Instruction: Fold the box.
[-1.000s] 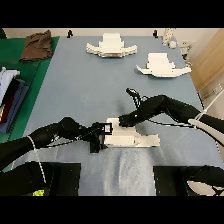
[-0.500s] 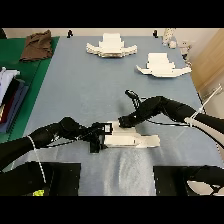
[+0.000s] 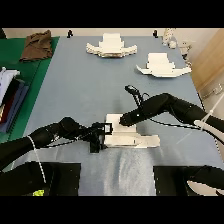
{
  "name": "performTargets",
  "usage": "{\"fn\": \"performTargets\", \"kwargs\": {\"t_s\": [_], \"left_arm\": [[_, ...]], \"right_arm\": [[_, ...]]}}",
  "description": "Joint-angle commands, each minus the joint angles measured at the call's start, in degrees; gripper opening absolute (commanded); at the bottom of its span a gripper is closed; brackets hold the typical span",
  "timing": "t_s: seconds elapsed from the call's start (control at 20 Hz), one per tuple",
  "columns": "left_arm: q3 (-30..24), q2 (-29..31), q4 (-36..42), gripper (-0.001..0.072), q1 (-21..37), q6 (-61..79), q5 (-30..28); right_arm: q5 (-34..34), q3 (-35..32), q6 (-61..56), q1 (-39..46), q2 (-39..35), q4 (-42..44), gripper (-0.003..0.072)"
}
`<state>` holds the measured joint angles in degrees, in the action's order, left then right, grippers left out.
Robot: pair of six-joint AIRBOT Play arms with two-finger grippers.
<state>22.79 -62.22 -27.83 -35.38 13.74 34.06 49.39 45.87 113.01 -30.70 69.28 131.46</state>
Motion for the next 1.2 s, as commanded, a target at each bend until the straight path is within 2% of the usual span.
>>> {"fn": "performTargets", "kwargs": {"t_s": [0.0,0.15,0.4,0.45,0.5,0.55,0.6,0.65,0.75,1.15], "left_arm": [[0.07,0.04,0.00,0.0377,0.04,-0.04,0.00],[0.07,0.04,0.00,0.0377,0.04,-0.02,0.00],[0.07,0.04,0.00,0.0378,0.04,-0.02,-0.02],[0.07,0.04,0.00,0.0378,0.02,-0.02,-0.02],[0.07,0.04,0.00,0.0378,0.02,-0.02,0.00],[0.07,0.04,0.00,0.0377,0.02,-0.02,-0.02],[0.07,0.04,0.00,0.0377,0.04,-0.02,-0.02],[0.07,0.04,0.00,0.0378,0.04,-0.02,-0.02],[0.07,0.04,0.00,0.0377,0.04,-0.02,0.00],[0.07,0.04,0.00,0.0378,0.04,-0.02,0.00]], "right_arm": [[3.28,-0.22,4.39,0.00,-6.21,-2.10,0.0000],[7.39,-3.37,8.81,0.00,-13.46,-2.75,0.0001],[13.75,-14.69,13.53,0.00,-27.52,-9.09,0.0005],[14.01,-15.91,13.51,0.00,-29.81,-10.43,0.0097],[14.08,-16.59,13.51,0.00,-31.71,-12.35,0.0318],[14.08,-16.70,13.62,0.00,-32.92,-14.67,0.0457],[14.08,-16.70,14.78,0.00,-33.59,-17.73,0.0568],[14.08,-16.70,16.17,0.00,-33.62,-20.68,0.0600],[13.81,-16.70,19.82,0.00,-32.76,-23.56,0.0600],[4.68,-16.76,36.63,-0.52,-24.65,-20.92,0.0600]]}}
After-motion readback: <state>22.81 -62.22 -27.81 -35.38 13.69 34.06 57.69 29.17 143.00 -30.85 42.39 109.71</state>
